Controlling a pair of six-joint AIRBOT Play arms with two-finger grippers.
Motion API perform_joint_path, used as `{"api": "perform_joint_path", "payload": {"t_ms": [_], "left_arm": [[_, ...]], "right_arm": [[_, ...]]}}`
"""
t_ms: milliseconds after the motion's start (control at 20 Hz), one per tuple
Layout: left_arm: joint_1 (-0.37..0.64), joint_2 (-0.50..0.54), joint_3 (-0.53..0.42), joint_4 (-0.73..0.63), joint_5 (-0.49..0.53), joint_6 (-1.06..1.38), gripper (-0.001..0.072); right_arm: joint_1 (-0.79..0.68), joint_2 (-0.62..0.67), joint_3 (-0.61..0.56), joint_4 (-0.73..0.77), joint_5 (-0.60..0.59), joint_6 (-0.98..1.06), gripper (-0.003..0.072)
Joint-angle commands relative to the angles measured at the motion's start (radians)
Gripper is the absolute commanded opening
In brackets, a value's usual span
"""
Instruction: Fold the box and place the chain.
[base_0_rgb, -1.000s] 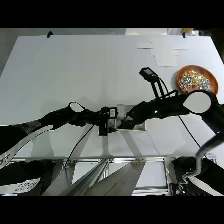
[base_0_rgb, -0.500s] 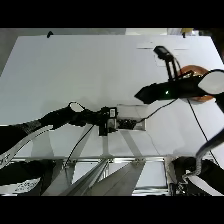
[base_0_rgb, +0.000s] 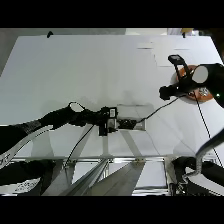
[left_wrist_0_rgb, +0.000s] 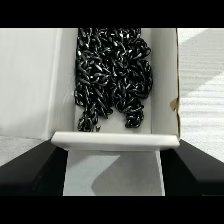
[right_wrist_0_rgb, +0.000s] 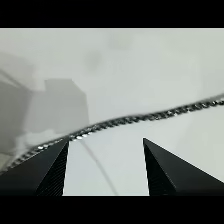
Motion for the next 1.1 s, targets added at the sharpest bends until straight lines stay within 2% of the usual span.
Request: {"api": "perform_joint_path", "payload": {"t_ms": [0, 350, 850, 900, 950, 1050], "left_arm": [[0.000, 0.001, 0.000, 0.000, 0.000, 0.000, 0.0206], [0.000, 0.001, 0.000, 0.000, 0.000, 0.000, 0.0206], [0.000, 0.001, 0.000, 0.000, 0.000, 0.000, 0.0206], [0.000, 0.001, 0.000, 0.000, 0.000, 0.000, 0.0206], [0.000, 0.001, 0.000, 0.000, 0.000, 0.000, 0.0206], [0.000, 0.001, 0.000, 0.000, 0.000, 0.000, 0.0206]], "right_arm": [[-0.014, -0.110, -0.005, -0.086, 0.033, 0.032, 0.0386], [-0.034, -0.184, -0.006, -0.112, 0.011, 0.104, 0.0378], [-0.048, -0.265, -0.011, -0.081, -0.025, 0.107, 0.0377], [-0.048, -0.266, -0.011, -0.081, -0.028, 0.106, 0.0365], [-0.048, -0.266, -0.011, -0.081, -0.032, 0.106, 0.0278], [-0.048, -0.266, -0.011, -0.078, -0.034, 0.106, 0.0214]]}}
